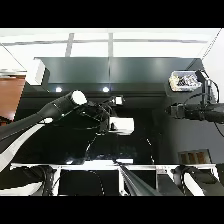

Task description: Fold the box and place the chain.

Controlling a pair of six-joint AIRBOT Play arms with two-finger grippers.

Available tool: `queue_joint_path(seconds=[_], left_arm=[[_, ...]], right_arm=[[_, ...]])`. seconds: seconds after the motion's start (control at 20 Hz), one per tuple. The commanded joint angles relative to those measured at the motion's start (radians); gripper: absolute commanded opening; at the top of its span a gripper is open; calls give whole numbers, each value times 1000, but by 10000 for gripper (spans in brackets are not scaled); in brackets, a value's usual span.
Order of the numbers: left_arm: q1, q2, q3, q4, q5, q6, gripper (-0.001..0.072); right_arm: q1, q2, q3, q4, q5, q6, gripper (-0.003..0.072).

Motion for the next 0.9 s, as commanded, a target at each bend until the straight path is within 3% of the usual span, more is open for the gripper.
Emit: queue_joint_path(seconds=[0.0, 0.25, 0.65, 0.8, 0.85], left_arm=[[-7, -8, 3, 7, -9, -6, 710], [-42, -10, 3, 58, 20, -7, 711], [-169, -69, 2, 85, 230, -85, 711], [-188, -68, 0, 98, 226, -94, 706], [-188, -68, 1, 126, 197, -119, 661]], right_arm=[[-1, 1, 1, 0, -2, 0, 14], [-1, 0, 1, 0, -5, 0, 13], [-1, 0, 1, -1, -9, 11, 13], [-1, 0, 1, -1, -8, 16, 14], [-1, 0, 1, -1, -8, 19, 14]])
